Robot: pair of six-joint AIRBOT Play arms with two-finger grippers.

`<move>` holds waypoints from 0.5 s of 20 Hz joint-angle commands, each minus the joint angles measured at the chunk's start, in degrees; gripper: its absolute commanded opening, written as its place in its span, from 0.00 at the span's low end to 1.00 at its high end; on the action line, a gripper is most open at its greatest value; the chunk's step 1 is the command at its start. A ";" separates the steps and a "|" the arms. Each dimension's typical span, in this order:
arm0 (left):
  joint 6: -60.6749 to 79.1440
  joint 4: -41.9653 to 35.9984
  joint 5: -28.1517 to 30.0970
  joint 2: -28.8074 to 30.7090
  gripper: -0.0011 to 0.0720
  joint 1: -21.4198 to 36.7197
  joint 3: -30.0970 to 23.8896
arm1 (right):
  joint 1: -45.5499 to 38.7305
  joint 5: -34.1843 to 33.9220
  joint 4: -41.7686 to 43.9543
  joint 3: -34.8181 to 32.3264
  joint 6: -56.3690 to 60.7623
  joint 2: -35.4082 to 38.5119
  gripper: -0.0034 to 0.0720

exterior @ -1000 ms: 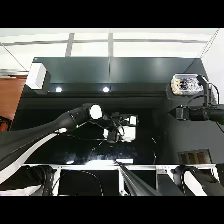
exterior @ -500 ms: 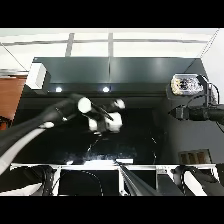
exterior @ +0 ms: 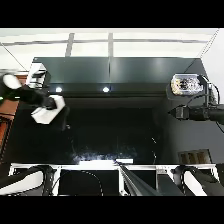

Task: Fold the box and place the chain.

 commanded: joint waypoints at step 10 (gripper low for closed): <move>7.93 -0.13 16.37 -8.52 0.53 15.41 5.49 | 0.00 -3.69 0.17 -0.02 2.43 0.04 0.05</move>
